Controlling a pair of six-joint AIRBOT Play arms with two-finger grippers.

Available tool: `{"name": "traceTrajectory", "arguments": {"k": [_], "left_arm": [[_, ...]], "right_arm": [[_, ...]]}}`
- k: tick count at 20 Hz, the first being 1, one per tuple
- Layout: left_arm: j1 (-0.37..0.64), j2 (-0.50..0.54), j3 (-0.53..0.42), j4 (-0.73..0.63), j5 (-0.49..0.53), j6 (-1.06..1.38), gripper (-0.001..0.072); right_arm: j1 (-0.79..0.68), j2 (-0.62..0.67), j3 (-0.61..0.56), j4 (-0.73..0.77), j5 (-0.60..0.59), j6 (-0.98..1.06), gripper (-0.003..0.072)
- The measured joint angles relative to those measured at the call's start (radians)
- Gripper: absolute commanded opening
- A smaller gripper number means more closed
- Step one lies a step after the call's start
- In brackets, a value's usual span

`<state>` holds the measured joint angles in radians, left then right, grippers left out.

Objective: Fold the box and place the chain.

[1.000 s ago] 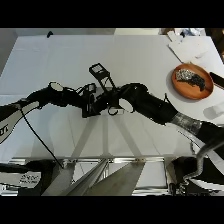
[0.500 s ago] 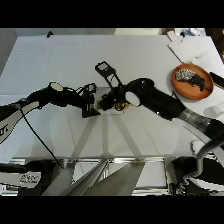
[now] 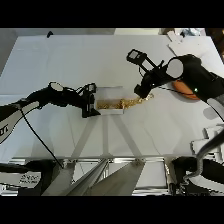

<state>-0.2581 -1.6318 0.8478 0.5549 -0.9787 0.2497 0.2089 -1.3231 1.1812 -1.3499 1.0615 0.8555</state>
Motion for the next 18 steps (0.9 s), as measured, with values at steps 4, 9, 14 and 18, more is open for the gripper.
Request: {"name": "traceTrajectory", "arguments": {"k": [4,9,14,18], "left_arm": [[0.000,0.000,0.000,0.000,0.000,0.000,0.0153],[0.000,0.000,0.000,0.000,0.000,0.000,0.0153],[0.000,0.000,0.000,0.000,0.000,0.000,0.0153],[0.000,0.000,0.000,0.000,0.000,0.000,0.0153]], "right_arm": [[-0.047,-0.098,0.000,0.035,0.017,-0.332,0.0585],[-0.060,-0.228,0.000,0.072,-0.017,-0.549,0.0644],[-0.061,-0.309,0.000,0.089,-0.053,-0.624,0.0642],[-0.058,-0.344,0.001,0.098,-0.072,-0.640,0.0210]]}}
